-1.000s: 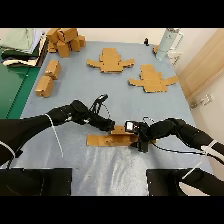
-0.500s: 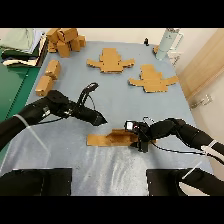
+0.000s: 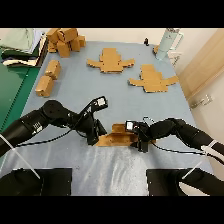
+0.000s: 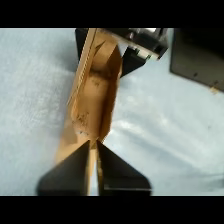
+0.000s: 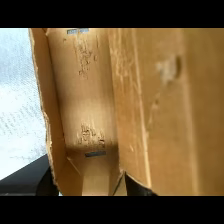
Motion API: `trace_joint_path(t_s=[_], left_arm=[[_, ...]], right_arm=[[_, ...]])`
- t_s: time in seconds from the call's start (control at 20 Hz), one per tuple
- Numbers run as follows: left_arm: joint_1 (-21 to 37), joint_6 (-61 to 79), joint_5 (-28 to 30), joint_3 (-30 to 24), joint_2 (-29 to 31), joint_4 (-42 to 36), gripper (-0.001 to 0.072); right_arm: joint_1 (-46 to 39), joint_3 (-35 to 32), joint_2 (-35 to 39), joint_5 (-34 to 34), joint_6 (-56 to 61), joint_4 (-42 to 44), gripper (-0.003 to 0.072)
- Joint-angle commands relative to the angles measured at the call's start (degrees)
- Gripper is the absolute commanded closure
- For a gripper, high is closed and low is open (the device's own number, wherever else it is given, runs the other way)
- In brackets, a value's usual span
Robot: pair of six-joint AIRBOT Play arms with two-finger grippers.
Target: Fold the box.
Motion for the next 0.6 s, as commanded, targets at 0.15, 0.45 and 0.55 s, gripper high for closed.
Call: trace_joint_path(t_s=[0.15,0.45,0.55], left_arm=[[1.42,21.00,6.43,-8.00,-0.02,-3.21,-0.0002],[-2.56,25.03,9.42,-8.02,-6.97,-10.40,-0.0001],[-4.22,27.02,10.60,-7.63,-8.55,-14.84,0.0000]], right_arm=[[0.02,0.04,-0.02,-0.04,0.00,-0.17,0.0213],[0.02,0.04,-0.02,-0.04,0.00,-0.17,0.0213],[0.02,0.04,-0.02,-0.04,0.00,-0.17,0.0212]])
